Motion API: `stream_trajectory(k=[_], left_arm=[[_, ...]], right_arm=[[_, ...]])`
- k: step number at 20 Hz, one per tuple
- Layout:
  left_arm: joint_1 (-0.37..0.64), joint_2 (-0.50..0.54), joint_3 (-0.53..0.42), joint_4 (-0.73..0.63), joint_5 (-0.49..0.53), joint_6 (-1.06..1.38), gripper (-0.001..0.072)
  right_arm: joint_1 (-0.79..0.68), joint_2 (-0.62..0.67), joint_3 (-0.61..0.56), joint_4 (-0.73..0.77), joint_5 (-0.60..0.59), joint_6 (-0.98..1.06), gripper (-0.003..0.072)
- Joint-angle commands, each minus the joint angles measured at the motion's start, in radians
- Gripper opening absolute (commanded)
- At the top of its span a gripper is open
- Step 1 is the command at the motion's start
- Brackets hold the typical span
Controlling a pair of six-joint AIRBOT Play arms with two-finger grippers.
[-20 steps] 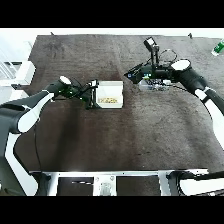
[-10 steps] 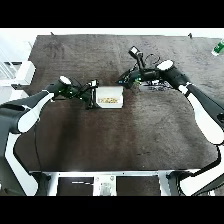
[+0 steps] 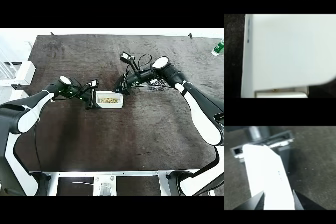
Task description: Fold the box and place the chain.
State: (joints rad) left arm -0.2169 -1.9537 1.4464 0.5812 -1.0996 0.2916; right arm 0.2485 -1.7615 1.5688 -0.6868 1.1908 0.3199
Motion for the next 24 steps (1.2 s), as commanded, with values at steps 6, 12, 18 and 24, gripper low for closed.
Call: stream_trajectory(k=[6,12,18,24], left_arm=[[0.001,0.0,0.0,0.0,0.0,0.0,0.0527],[0.001,0.0,0.0,0.0,0.0,0.0,0.0527],[0.001,0.0,0.0,0.0,0.0,-0.005,0.0527],[0.001,0.0,0.0,0.0,-0.001,-0.005,0.0527]], right_arm=[[0.061,-0.005,0.004,-0.119,0.018,0.0,0.0437],[0.064,-0.014,0.004,-0.118,0.018,0.0,0.0541],[0.074,-0.056,0.004,-0.119,0.005,-0.028,0.0538],[0.074,-0.056,0.004,-0.119,-0.058,-0.06,0.0537]])
